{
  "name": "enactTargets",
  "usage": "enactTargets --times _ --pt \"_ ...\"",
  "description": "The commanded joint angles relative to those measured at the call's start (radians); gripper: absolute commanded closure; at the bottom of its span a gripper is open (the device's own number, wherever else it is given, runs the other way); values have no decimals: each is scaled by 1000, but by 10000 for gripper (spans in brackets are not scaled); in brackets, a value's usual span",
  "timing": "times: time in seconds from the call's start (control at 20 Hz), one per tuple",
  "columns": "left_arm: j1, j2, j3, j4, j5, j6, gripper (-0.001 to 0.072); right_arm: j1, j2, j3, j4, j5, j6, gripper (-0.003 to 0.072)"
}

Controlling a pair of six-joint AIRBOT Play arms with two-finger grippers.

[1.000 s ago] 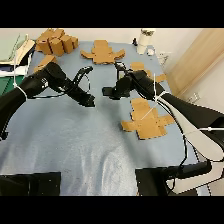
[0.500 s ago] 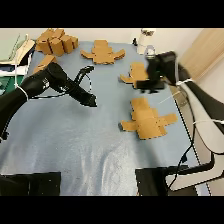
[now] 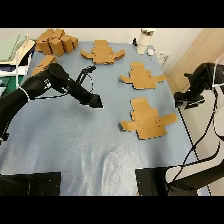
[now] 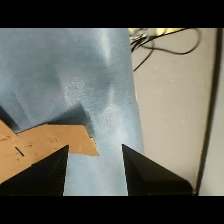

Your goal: Fold the box.

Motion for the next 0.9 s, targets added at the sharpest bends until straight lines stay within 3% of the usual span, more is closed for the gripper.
enactTargets --times 0.0,0.15,0.45,0.5,0.6,0.7,0.75,0.85 --pt "0 0 0 -60 -4 0 149 -107 -68 -2 126 -57 -183 163" --pt "0 0 0 -93 -40 0 148 -121 -124 -9 203 -134 -272 165" --pt "1 0 0 -125 -105 8 148 -120 -148 -63 387 -142 -323 190" --pt "1 0 0 -127 -105 8 148 -119 -146 -64 444 -154 -324 222" --pt "1 0 0 -131 -107 10 149 -114 -146 -66 550 -198 -324 497" --pt "3 0 0 -134 -108 11 149 -94 -145 -80 613 -254 -320 571" --pt "9 0 0 -138 -118 11 149 -77 -141 -100 626 -269 -310 646" --pt "34 0 0 -148 -160 11 149 -25 -116 -164 635 -242 -303 683"
